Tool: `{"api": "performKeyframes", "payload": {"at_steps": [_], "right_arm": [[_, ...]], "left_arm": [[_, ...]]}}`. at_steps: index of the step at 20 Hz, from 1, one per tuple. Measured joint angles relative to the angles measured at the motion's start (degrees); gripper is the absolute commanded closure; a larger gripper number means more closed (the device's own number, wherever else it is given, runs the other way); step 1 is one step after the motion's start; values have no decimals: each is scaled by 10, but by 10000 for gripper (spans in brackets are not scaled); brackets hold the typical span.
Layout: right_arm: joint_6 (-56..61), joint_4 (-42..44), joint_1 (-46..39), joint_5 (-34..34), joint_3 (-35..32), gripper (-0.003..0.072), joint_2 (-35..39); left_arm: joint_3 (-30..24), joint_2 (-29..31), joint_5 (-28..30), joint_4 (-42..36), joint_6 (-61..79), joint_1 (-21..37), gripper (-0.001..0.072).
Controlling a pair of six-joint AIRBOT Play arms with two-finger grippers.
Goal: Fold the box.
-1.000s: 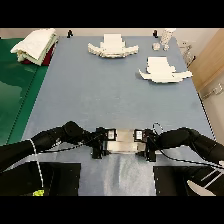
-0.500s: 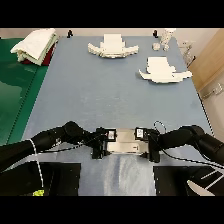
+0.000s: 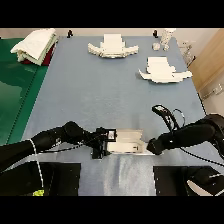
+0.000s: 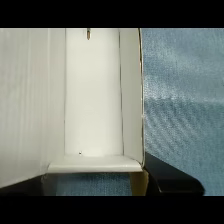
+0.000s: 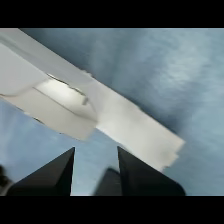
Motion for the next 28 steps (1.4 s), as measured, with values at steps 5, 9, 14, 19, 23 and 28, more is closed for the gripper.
{"api": "performKeyframes", "payload": {"at_steps": [5, 9, 14, 19, 23, 28], "right_arm": [[89, 158, 24, 181, 6, 437, -70], [105, 183, 31, 264, 25, 437, -148], [107, 185, 32, 301, 33, 437, -231], [93, 183, 32, 311, 35, 437, -260], [82, 179, 33, 311, 35, 437, -264], [51, 161, 33, 307, 42, 437, -242]], "left_arm": [[0, 0, 0, 0, 0, 0, 268], [0, 0, 0, 0, -1, 0, 268], [0, 0, 1, -1, -1, 0, 268], [0, 0, 0, 0, 0, 0, 268], [0, 0, 0, 0, 0, 0, 268], [0, 0, 0, 0, 0, 0, 268]]}}
